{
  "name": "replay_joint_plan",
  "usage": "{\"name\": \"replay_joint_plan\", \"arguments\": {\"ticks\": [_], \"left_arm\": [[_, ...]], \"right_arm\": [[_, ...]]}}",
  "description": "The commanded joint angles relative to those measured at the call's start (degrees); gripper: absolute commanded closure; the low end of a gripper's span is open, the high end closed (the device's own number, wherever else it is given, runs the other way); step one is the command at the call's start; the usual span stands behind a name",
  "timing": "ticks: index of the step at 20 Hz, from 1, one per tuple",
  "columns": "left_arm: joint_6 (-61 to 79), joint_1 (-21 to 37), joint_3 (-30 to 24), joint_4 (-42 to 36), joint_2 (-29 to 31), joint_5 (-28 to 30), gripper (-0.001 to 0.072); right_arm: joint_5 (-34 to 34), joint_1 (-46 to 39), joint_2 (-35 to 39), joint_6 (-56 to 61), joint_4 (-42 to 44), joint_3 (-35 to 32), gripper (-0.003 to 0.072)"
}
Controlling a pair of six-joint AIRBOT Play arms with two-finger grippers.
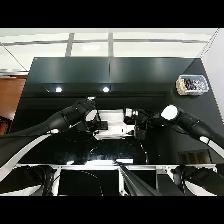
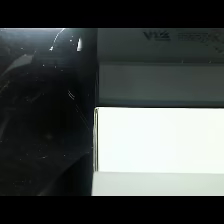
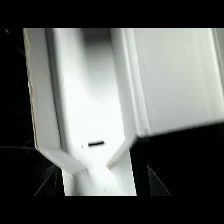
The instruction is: Fold the box and place the chain.
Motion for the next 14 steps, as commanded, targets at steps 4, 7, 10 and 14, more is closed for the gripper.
{"name": "replay_joint_plan", "arguments": {"ticks": [4,7,10,14], "left_arm": [[0.13,0.02,0.04,0.02,-0.02,0.09,0.0681],[0.13,0.02,0.04,0.04,-0.02,0.22,0.0681],[0.13,0.02,0.04,0.02,-0.02,0.24,0.0681],[0.13,0.02,0.04,0.02,-0.02,0.24,0.0681]], "right_arm": [[2.67,-2.43,0.55,-1.07,-5.11,-0.15,0.0029],[1.88,-2.43,-0.55,-3.34,-4.09,-0.15,0.0029],[1.90,-2.43,-1.53,-6.91,0.31,-0.15,0.0030],[1.62,-2.40,-3.04,-14.08,7.28,-0.15,0.0078]]}}
